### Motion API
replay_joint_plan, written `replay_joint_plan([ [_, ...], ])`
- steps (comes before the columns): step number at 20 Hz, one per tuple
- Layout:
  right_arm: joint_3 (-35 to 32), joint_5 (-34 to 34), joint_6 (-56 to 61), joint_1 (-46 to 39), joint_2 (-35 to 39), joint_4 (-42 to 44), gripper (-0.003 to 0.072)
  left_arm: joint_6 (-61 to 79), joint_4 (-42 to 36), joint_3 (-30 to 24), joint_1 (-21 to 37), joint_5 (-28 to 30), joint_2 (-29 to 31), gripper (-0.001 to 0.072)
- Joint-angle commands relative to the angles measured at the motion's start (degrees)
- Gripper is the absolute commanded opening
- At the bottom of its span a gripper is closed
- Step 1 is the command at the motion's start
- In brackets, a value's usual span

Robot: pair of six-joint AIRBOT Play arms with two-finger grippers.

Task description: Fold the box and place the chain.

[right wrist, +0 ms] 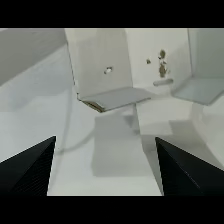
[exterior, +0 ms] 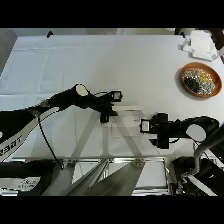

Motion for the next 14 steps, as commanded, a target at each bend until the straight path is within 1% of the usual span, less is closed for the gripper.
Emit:
replay_joint_plan([
  [1, -5.0, -9.7, -7.5, 1.5, 0.9, 0.7, 0.0707, 0.0, 0.0, 0.0, 0.0, -0.1, 0.0, 0.0011],
  [4, -8.8, -15.4, -7.5, 4.7, 1.3, 1.0, 0.0707, 0.0, 0.0, 0.0, -0.1, -0.1, 0.0, 0.0011],
  [6, -9.6, -17.4, -6.8, 6.8, 1.2, 1.2, 0.0706, 0.0, 0.0, 0.0, -0.1, -0.1, 0.0, 0.0011],
  [8, -9.6, -19.6, -6.7, 7.2, 1.2, 3.0, 0.0705, 0.0, 0.0, 0.0, -0.1, -0.1, 0.0, 0.0011],
  [11, -9.6, -21.3, -6.9, 7.2, 1.2, 5.4, 0.0701, 0.0, 0.0, 0.0, -0.1, -0.1, 0.0, 0.0011],
  [14, -9.5, -21.4, -6.9, 7.1, 1.2, 5.5, 0.0691, 0.0, 0.0, 0.0, -0.1, -0.1, 0.0, 0.0011],
])
